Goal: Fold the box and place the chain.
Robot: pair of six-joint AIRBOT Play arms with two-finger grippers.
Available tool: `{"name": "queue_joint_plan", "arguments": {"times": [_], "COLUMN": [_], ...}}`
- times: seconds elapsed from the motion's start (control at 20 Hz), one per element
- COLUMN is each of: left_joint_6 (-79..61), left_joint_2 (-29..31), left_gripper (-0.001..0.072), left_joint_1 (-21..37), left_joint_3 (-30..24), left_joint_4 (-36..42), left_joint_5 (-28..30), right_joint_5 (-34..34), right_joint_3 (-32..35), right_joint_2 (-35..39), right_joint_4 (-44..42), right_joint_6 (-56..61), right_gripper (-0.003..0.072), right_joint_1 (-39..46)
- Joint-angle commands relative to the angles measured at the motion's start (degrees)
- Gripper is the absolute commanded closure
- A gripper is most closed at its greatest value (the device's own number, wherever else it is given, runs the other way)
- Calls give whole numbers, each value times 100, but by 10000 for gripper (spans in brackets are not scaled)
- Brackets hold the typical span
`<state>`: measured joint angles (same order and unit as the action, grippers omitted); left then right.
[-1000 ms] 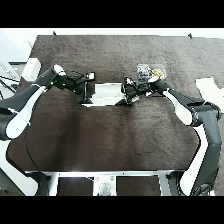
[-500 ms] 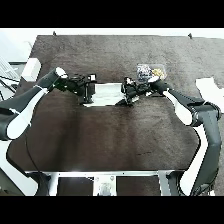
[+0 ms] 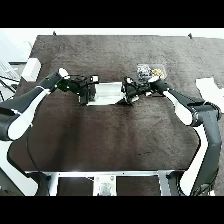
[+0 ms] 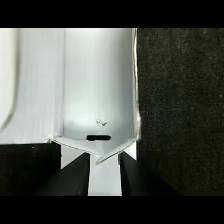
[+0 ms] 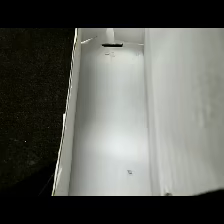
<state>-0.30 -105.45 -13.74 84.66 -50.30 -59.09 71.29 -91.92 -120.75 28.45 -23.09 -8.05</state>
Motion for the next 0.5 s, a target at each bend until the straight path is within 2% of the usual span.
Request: {"name": "queue_joint_plan", "arguments": {"times": [0.0, 0.45], "left_joint_6": [-31, -330], "left_joint_2": [-48, -105], "left_gripper": [493, 492], "left_joint_1": [-4, -254], "left_joint_3": [0, -2], "left_joint_4": [188, 369], "left_joint_5": [2, 310], "right_joint_5": [31, 31], "right_joint_3": [-2, -2], "right_joint_2": [-4, -4], "right_joint_4": [13, 13], "right_joint_6": [-4, -4], "right_gripper": [204, 204], "right_joint_1": [-4, -7]}}
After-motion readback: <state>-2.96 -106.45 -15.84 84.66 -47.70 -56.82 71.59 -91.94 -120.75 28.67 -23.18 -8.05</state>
